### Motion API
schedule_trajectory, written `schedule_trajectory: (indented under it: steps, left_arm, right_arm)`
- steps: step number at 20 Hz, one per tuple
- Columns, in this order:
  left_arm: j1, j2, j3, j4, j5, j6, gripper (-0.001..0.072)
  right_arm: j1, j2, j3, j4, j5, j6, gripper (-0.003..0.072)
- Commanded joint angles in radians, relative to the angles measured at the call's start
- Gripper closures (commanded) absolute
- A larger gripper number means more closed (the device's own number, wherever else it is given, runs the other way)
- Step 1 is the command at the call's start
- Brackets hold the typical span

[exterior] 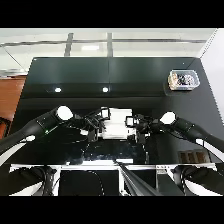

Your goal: Fold the box and place the chain.

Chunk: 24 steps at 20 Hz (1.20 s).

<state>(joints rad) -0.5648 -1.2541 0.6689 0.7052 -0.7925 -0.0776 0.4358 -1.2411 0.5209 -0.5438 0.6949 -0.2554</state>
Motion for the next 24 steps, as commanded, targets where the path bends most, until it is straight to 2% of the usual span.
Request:
schedule_trajectory:
  steps: [1, 2, 4, 5, 6, 7, 8, 9, 12, 14, 16, 18, 19, 21, 22, 24]
  left_arm:
    - [-0.002, -0.003, 0.000, -0.003, -0.003, 0.000, 0.0430]
    - [-0.002, -0.003, 0.000, -0.003, -0.003, -0.005, 0.0281]
    - [-0.002, -0.001, 0.000, 0.005, -0.018, -0.008, 0.0541]
    - [-0.002, -0.001, 0.000, 0.005, -0.027, -0.009, 0.0398]
    - [-0.002, 0.000, 0.000, 0.008, -0.028, -0.024, 0.0310]
    - [-0.001, 0.010, 0.000, 0.027, -0.022, -0.060, 0.0314]
    - [-0.001, 0.029, 0.001, 0.058, -0.015, -0.106, 0.0455]
    - [-0.001, 0.057, 0.009, 0.114, -0.031, -0.149, 0.0682]
    - [0.010, 0.178, 0.014, 0.298, -0.071, -0.390, 0.0686]
    - [0.048, 0.266, 0.013, 0.457, -0.139, -0.550, 0.0686]
    - [0.119, 0.315, 0.009, 0.602, -0.212, -0.793, 0.0685]
    - [0.230, 0.311, -0.030, 0.655, -0.233, -1.111, 0.0685]
    - [0.290, 0.299, -0.061, 0.624, -0.230, -1.229, 0.0684]
    - [0.425, 0.244, -0.111, 0.437, -0.257, -1.340, 0.0684]
    - [0.493, 0.202, -0.127, 0.286, -0.285, -1.322, 0.0684]
    - [0.563, 0.106, -0.145, 0.026, -0.319, -1.164, 0.0685]
  right_arm:
    - [0.000, 0.000, 0.000, 0.000, 0.000, 0.000, 0.0562]
    - [0.000, 0.000, 0.000, 0.000, 0.000, 0.000, 0.0562]
    - [0.001, 0.000, 0.000, 0.000, 0.000, 0.000, 0.0562]
    - [0.001, 0.000, 0.000, 0.000, 0.000, 0.000, 0.0562]
    - [0.001, 0.000, 0.000, 0.000, 0.000, 0.000, 0.0562]
    - [0.000, 0.000, 0.000, 0.000, 0.000, 0.000, 0.0562]
    - [0.001, 0.000, 0.000, 0.000, 0.000, 0.000, 0.0562]
    - [0.000, 0.000, 0.000, 0.000, 0.000, 0.000, 0.0562]
    - [0.000, 0.000, 0.000, 0.000, 0.000, 0.000, 0.0562]
    - [0.001, 0.000, 0.000, 0.000, 0.000, 0.000, 0.0562]
    - [0.000, 0.000, 0.000, 0.000, 0.000, 0.000, 0.0562]
    - [0.001, 0.000, 0.000, 0.000, 0.000, 0.000, 0.0562]
    - [0.000, 0.000, 0.000, 0.000, 0.000, 0.000, 0.0562]
    - [0.001, 0.000, 0.000, 0.000, 0.000, 0.000, 0.0562]
    - [0.000, 0.000, 0.000, 0.000, 0.000, 0.000, 0.0562]
    - [0.001, 0.000, 0.000, 0.000, 0.000, 0.000, 0.0562]
